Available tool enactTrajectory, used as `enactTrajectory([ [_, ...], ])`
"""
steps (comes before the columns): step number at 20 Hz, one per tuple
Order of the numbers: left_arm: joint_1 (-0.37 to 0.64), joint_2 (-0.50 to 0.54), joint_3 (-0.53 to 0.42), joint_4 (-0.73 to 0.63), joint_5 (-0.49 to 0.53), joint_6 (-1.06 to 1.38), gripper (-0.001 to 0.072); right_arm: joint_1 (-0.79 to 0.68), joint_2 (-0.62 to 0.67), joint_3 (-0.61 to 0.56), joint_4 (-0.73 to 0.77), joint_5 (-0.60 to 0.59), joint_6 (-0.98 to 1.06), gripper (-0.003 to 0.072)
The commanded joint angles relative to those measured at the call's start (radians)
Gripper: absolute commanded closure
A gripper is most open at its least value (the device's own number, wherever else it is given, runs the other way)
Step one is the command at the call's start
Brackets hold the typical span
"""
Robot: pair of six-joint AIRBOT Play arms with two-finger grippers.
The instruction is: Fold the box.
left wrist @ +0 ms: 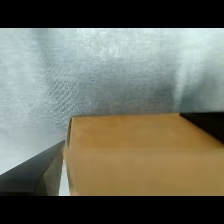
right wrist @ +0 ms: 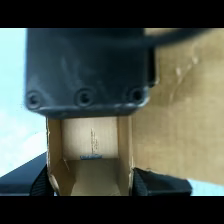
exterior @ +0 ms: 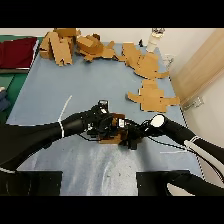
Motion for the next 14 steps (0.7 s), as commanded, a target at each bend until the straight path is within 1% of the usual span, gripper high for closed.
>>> enactTrajectory([
  [1, 0.001, 0.012, 0.004, -0.014, -0.007, 0.004, 0.0154, 0.000, 0.001, 0.001, 0.000, 0.000, 0.002, 0.0177],
  [9, 0.001, 0.106, 0.005, -0.022, -0.032, 0.037, 0.0155, 0.000, 0.001, 0.001, 0.000, 0.000, 0.002, 0.0177],
  [14, 0.002, 0.154, 0.005, -0.013, -0.143, 0.056, 0.0155, 0.000, 0.001, 0.001, 0.000, 0.000, 0.002, 0.0177],
])
